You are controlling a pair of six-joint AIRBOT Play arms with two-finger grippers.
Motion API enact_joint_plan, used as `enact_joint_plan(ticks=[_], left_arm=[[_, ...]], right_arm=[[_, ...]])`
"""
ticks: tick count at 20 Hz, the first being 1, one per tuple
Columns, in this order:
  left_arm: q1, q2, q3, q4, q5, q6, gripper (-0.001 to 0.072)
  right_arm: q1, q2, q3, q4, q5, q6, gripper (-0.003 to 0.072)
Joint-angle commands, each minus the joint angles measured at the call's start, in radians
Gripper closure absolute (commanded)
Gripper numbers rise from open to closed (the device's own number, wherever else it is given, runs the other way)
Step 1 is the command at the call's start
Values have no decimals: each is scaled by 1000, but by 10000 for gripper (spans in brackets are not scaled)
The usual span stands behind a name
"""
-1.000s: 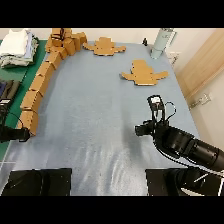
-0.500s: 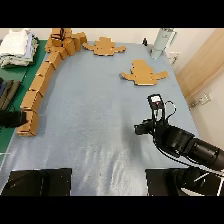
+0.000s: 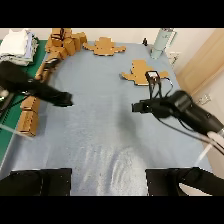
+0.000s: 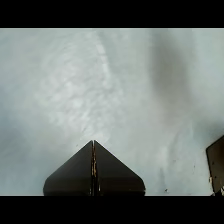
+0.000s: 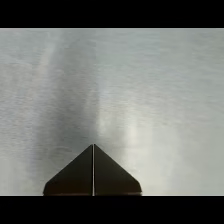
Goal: Fold the box.
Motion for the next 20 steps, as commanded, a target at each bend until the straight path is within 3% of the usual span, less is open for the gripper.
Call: enact_joint_plan(ticks=[1, 6, 20], left_arm=[[-204, -196, 109, -2, 101, -54, 697], [-293, -338, 181, -21, 119, -71, 697], [-305, -344, 182, -32, 139, -69, 697]], right_arm=[[-76, -196, 180, 288, -111, -209, 682], [-74, -348, 254, 329, -183, -211, 682], [-75, -355, 254, 336, -190, -211, 682]])
